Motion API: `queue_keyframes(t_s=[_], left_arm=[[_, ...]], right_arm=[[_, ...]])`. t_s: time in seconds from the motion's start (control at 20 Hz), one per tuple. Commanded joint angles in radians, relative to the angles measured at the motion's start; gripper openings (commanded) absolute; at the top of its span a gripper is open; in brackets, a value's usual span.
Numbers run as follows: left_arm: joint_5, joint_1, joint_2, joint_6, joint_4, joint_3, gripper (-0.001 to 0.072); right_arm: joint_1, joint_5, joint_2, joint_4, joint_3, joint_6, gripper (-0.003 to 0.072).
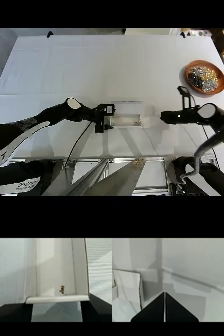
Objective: Fold the box and place the chain.
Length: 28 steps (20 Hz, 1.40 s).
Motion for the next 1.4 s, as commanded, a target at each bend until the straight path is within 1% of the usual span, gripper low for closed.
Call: queue_keyframes(t_s=[0.0, 0.1, 0.3, 0.4, 0.45, 0.5, 0.55, 0.65, 0.7, 0.75, 0.8, 1.0, 1.05, 1.25, 1.35], left_arm=[[0.0, 0.001, 0.001, 0.0, 0.0, 0.0, 0.0273], [0.0, 0.001, 0.001, 0.0, 0.0, 0.0, 0.0273], [0.0, 0.001, 0.001, 0.0, 0.0, 0.0, 0.0273], [0.0, 0.001, 0.001, 0.0, 0.0, 0.0, 0.0273], [0.0, 0.001, 0.001, 0.0, 0.0, 0.0, 0.0273], [0.0, 0.001, 0.001, 0.0, 0.0, 0.0, 0.0273], [0.0, 0.001, 0.001, 0.0, 0.0, 0.0, 0.0273], [0.0, 0.001, 0.001, 0.0, 0.0, 0.0, 0.0273], [0.0, 0.001, 0.001, 0.0, 0.0, 0.0, 0.0273], [0.0, 0.001, 0.001, 0.0, 0.0, 0.0, 0.0273], [0.0, 0.001, 0.001, 0.0, 0.0, 0.0, 0.0273], [0.0, 0.001, 0.001, 0.0, 0.0, 0.0, 0.0273], [0.0, 0.001, 0.001, 0.0, 0.0, 0.0, 0.0273], [0.0, 0.001, 0.001, 0.0, 0.0, 0.0, 0.0273], [0.0, 0.001, 0.001, 0.0, 0.0, 0.0, 0.0273]], right_arm=[[0.066, 0.012, -0.103, 0.136, 0.0, -0.085, 0.0026], [0.081, 0.012, -0.107, 0.204, 0.0, -0.137, 0.0026], [0.081, 0.01, -0.108, 0.234, 0.0, -0.152, 0.0026], [0.081, 0.028, -0.106, 0.299, 0.0, -0.192, 0.0026], [0.081, 0.053, -0.101, 0.342, 0.0, -0.227, 0.0039], [0.081, 0.075, -0.093, 0.36, 0.0, -0.237, 0.0139], [0.081, 0.086, -0.081, 0.363, 0.0, -0.235, 0.0211], [0.081, 0.087, -0.054, 0.363, 0.0, -0.233, 0.0212], [0.081, 0.088, -0.039, 0.363, 0.0, -0.232, 0.0231], [0.081, 0.087, -0.024, 0.362, 0.0, -0.23, 0.0326], [0.081, 0.087, -0.01, 0.363, 0.0, -0.229, 0.0372], [0.129, 0.077, -0.001, 0.364, 0.0, -0.21, 0.0374], [0.152, 0.064, -0.001, 0.365, 0.0, -0.194, 0.0402], [0.224, -0.019, -0.001, 0.362, 0.002, -0.13, 0.0408], [0.252, -0.038, -0.011, 0.351, 0.02, -0.101, 0.0409]])
